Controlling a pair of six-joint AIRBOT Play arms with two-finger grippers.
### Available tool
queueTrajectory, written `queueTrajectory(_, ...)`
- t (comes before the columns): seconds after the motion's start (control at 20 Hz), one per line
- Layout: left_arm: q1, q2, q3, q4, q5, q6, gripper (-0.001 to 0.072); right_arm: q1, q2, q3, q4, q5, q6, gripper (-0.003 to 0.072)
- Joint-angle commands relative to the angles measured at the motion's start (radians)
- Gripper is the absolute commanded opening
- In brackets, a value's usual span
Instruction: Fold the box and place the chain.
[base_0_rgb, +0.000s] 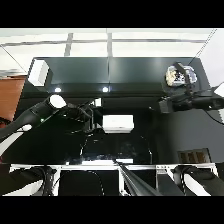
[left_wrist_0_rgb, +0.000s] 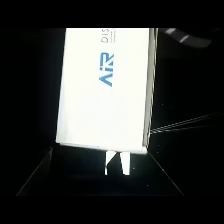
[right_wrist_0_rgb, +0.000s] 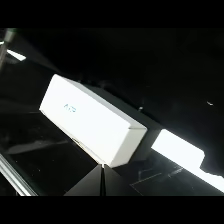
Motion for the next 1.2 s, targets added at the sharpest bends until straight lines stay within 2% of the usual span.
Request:
queueTrajectory(0.0, -0.07, -0.014, 0.084, 0.034, -0.026, -0.134, 0.0718, -0.032, 0.053, 0.0, -0.076, -0.005, 0.048, 0.0015)
queueTrajectory(0.15, -0.156, -0.115, 0.201, 0.033, -0.003, -0.176, 0.0714, -0.032, 0.053, -0.012, -0.074, -0.048, 0.061, 0.0015)
queueTrajectory(0.3, -0.18, -0.201, 0.285, 0.011, -0.006, -0.18, 0.0714, -0.032, 0.053, -0.013, -0.075, -0.049, 0.062, 0.0015)
queueTrajectory(0.7, -0.18, -0.226, 0.296, -0.022, -0.087, -0.18, 0.0713, -0.032, 0.053, -0.013, -0.078, -0.058, 0.062, 0.0015)
queueTrajectory(1.15, -0.188, -0.226, 0.296, 0.011, -0.091, -0.18, 0.0713, -0.032, 0.053, -0.013, -0.078, -0.057, 0.063, 0.0015)
